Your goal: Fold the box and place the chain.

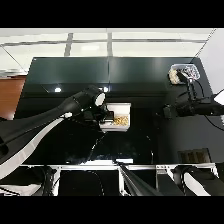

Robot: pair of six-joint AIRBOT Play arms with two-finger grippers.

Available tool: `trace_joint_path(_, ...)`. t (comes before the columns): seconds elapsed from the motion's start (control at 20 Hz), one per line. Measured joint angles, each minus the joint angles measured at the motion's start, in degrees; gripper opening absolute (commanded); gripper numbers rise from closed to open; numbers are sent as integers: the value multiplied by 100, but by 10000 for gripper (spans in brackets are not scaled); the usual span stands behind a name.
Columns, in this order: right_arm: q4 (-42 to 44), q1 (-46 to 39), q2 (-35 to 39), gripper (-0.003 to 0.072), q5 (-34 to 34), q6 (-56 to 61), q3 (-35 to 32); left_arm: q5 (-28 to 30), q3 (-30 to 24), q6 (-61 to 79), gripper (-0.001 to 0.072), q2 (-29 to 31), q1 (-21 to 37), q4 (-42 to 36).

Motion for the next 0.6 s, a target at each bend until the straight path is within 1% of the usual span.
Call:
trace_joint_path(0.05, -35, -28, 9, 372, 20, -7, 0, 26, 52, 11, 284, -2, -15, -11)
trace_joint_path(0.1, -39, -39, 17, 371, 39, -20, -7, 48, 109, 22, 473, 0, -31, -26)
trace_joint_path(0.15, -63, -55, 22, 372, 61, -26, -11, 79, 160, 22, 499, 2, -55, -31)
trace_joint_path(0.35, -92, -81, 28, 371, 79, -44, -11, 116, 286, 219, 499, 245, -146, 2)
trace_joint_path(0.5, -94, -87, 28, 372, 90, -48, -11, 105, 157, 531, 499, 809, -173, 365)
trace_joint_path(0.6, -90, -85, 28, 372, 94, -50, -11, 118, -199, 664, 499, 1366, -28, 645)
